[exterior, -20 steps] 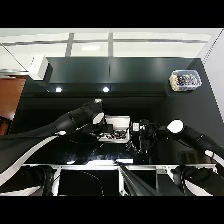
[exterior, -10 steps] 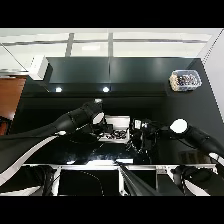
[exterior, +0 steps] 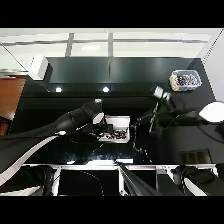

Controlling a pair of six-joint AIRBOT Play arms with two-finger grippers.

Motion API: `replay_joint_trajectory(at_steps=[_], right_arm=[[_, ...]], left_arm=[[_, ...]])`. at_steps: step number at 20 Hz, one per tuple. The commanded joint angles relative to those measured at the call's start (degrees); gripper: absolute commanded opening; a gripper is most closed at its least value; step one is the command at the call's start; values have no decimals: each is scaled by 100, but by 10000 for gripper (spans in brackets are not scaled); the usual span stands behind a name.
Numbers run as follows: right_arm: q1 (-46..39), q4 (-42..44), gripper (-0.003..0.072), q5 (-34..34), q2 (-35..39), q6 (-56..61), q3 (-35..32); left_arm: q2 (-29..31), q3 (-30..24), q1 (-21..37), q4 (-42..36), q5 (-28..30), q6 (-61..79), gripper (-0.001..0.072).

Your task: Fold the box and place the chain.

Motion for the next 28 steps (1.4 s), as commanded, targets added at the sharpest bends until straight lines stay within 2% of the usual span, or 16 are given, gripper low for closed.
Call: replay_joint_trajectory(at_steps=[1, 5, 9, 12, 23, 25, 28], right_arm=[[-79, 284, 39, 704, 125, 859, 1021], [-79, 623, 38, 841, 125, 1364, 1904], [-79, 1110, 38, 835, 125, 1598, 2347], [-42, 1620, 39, 785, 125, 1578, 2406], [664, 1012, 39, 463, -323, 1576, 2376], [632, 813, 39, 422, -323, 1580, 2378], [280, 787, 38, 748, -289, 1585, 2378]], left_arm=[[4, 4, 2, 2, 0, 2, 32], [4, 4, 2, 2, 0, 2, 32], [4, 4, 2, 2, -2, 2, 32], [4, 4, 2, 0, 0, 2, 32], [4, 4, 2, 2, -2, 2, 32], [4, 4, 2, 2, -4, 0, 32], [4, 4, 2, 2, -4, 2, 32]])
